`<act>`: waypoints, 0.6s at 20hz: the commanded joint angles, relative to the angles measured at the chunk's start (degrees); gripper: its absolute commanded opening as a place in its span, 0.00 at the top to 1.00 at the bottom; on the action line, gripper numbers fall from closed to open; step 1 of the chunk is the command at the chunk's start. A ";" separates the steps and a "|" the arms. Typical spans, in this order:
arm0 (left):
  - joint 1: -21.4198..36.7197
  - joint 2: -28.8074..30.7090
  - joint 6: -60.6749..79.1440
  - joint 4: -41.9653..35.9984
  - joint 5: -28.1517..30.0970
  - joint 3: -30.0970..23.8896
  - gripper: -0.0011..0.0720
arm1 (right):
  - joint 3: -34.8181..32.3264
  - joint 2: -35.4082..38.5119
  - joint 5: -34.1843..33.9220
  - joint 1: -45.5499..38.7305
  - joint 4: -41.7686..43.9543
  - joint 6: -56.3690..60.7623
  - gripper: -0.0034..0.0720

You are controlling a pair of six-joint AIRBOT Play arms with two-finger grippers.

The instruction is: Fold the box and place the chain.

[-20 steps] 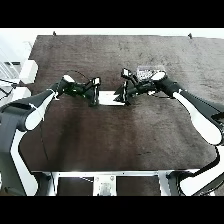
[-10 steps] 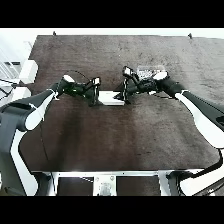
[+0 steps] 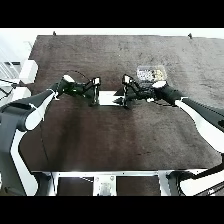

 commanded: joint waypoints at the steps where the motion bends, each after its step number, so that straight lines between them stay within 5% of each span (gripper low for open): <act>1: 0.02 0.02 0.00 0.02 0.02 0.02 0.75 | -0.68 -0.35 -3.19 0.52 0.92 -2.95 0.40; 12: 0.02 0.02 0.00 0.02 0.00 0.02 0.75 | 1.18 0.90 -4.94 0.63 2.58 -6.64 0.41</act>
